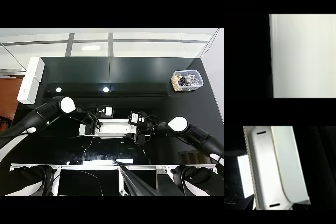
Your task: Fold the box and place the chain.
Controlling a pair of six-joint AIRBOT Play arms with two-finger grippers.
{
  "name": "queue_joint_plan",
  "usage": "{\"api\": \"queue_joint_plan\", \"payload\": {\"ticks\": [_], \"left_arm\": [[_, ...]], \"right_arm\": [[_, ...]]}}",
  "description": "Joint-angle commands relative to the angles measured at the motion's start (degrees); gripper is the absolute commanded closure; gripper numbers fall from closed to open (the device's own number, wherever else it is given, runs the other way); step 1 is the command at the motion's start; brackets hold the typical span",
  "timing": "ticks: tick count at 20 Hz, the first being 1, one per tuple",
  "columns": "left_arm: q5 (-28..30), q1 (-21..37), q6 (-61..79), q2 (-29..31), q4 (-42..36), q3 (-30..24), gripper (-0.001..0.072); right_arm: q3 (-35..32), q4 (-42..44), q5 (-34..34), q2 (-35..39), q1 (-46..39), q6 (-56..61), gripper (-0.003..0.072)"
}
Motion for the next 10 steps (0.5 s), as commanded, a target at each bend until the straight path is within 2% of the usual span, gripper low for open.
{"api": "queue_joint_plan", "payload": {"ticks": [1, 4, 10], "left_arm": [[6.34, -1.64, 0.0, 2.12, -0.07, -3.61, 0.0689], [9.53, -2.25, 0.0, 2.82, -0.07, -5.68, 0.0687], [10.23, -2.25, 0.0, 2.82, -0.04, -5.66, 0.0686]], "right_arm": [[0.0, 0.11, 0.94, -0.02, -0.04, -0.28, 0.009], [0.0, -1.46, 1.22, -0.07, -0.04, -0.33, 0.009], [-0.02, -1.53, 2.75, -3.32, -0.02, -6.36, 0.009]]}}
